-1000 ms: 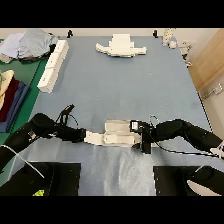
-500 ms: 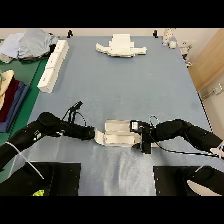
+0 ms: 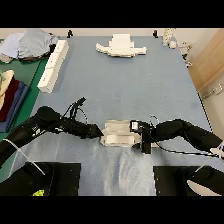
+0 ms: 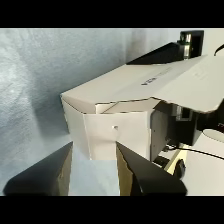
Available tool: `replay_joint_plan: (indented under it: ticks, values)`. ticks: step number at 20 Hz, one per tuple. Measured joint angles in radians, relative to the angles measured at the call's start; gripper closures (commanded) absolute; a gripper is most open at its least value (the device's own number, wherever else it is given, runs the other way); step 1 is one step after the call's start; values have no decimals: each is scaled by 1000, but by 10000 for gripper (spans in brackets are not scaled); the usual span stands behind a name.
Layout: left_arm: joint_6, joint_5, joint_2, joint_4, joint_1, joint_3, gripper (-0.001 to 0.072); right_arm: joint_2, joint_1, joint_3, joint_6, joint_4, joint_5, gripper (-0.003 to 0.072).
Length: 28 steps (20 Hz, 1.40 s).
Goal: Fold the box.
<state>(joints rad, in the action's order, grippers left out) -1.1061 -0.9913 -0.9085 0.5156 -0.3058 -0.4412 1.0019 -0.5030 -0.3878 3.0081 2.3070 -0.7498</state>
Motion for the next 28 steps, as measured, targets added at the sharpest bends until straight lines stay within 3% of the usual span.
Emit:
replay_joint_plan:
  ticks: [6,10,18,28]
  values:
    - [-20,-3,-1,-9,-7,-3,297,0,0,0,0,0,0,192]
    - [-101,43,-2,9,-89,-26,297,0,0,0,0,0,0,192]
    - [-597,123,-5,412,-349,-150,296,0,0,0,0,0,0,192]
    - [-934,88,-126,635,-516,-274,297,0,0,0,0,0,0,192]
